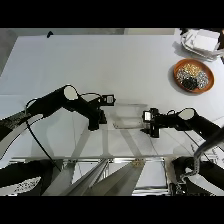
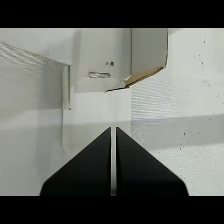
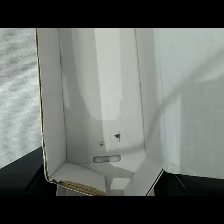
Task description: Fold the box and place the chain.
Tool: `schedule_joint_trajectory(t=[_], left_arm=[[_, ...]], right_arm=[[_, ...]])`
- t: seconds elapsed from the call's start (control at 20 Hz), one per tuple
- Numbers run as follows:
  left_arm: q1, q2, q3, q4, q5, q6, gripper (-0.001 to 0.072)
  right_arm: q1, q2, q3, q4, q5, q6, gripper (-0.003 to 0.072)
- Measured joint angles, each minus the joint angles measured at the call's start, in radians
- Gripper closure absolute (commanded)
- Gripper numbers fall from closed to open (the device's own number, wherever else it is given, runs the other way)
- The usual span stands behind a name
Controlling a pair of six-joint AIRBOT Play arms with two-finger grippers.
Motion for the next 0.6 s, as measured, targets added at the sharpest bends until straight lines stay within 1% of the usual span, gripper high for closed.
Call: schedule_joint_trajectory(t=[0.05,0.1,0.15,0.2,0.4,0.6], left_arm=[[-0.002,-0.007,-0.001,0.000,-0.002,0.023,0.0538],[-0.004,-0.013,-0.002,0.001,0.001,0.051,0.0492],[-0.006,-0.016,-0.002,0.004,0.005,0.078,0.0475],[-0.007,-0.018,-0.003,0.011,0.010,0.104,0.0422],[-0.008,-0.024,-0.003,0.039,0.045,0.163,0.0415],[-0.009,-0.025,-0.003,0.037,0.111,0.179,0.0414]], right_arm=[[0.000,0.000,0.000,0.000,0.000,0.000,0.0321],[0.000,0.000,0.000,0.000,0.000,0.000,0.0321],[0.000,0.000,0.000,0.000,0.000,0.000,0.0321],[0.000,0.000,0.000,0.000,0.000,0.000,0.0321],[0.000,0.000,0.000,0.000,0.000,0.000,0.0321],[0.000,0.000,0.000,0.000,0.000,0.000,0.0321]])
